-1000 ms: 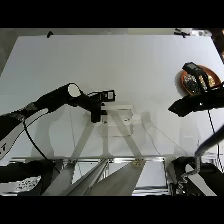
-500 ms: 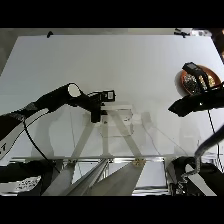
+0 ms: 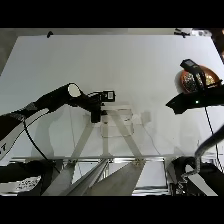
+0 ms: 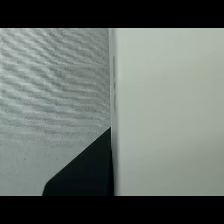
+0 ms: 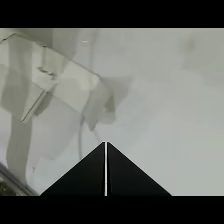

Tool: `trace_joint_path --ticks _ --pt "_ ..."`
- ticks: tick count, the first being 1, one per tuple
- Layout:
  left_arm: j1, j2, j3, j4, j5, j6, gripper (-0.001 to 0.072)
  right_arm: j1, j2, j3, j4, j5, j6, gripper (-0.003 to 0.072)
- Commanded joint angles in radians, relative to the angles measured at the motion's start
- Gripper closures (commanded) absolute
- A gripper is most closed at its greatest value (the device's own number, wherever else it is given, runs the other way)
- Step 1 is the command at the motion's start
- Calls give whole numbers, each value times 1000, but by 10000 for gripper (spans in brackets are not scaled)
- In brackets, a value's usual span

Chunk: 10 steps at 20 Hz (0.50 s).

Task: Fold the box and place the chain.

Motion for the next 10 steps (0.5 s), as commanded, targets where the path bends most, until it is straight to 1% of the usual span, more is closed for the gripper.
trace_joint_path --ticks 1,2,3,4,5,6,8,9,10 --pt "-1 1 0 0 -2 0 697 172 6 0 -91 -29 -148 679" --pt "-1 0 0 0 -2 0 697 279 21 0 -221 -76 -142 679" --pt "0 0 0 0 -2 0 697 371 31 0 -320 -116 -110 679" --pt "-1 0 0 0 -2 0 697 455 34 0 -385 -154 -65 679" --pt "0 1 0 0 -2 0 697 517 34 -5 -411 -184 -35 680" --pt "-1 1 0 0 -2 0 697 571 40 -23 -439 -238 0 681" --pt "-1 1 0 0 -2 0 697 638 81 -90 -550 -366 97 681" --pt "-1 0 0 0 -2 0 697 651 109 -127 -595 -385 146 681" --pt "-1 1 0 0 -2 0 697 653 142 -170 -602 -372 167 681"
